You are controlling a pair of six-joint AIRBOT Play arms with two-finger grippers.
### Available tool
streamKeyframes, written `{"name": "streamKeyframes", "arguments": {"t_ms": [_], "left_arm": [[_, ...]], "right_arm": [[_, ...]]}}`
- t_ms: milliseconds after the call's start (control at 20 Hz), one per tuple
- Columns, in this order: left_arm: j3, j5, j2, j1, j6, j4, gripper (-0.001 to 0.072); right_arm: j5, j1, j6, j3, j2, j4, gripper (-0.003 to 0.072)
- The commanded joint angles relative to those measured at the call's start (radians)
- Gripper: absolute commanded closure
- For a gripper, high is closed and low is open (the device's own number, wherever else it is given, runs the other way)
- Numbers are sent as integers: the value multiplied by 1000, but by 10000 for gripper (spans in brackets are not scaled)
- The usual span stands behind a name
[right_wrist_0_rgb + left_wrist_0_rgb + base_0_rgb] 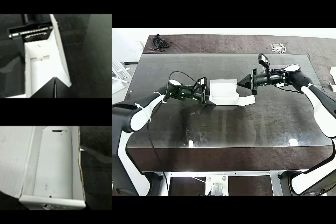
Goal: Fold the box and place the chain.
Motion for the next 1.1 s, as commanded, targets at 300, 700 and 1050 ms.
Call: {"name": "streamKeyframes", "arguments": {"t_ms": [300, 700, 1050], "left_arm": [[0, -1, 1, 1, 0, 1, 169], [0, -1, 1, 1, 0, 1, 169], [0, -1, 1, 1, 0, 1, 169]], "right_arm": [[-208, 108, 224, 119, -137, -273, 683], [-208, 111, 212, 146, -121, -296, 684], [-172, 58, 231, 117, 80, -269, 688]]}}
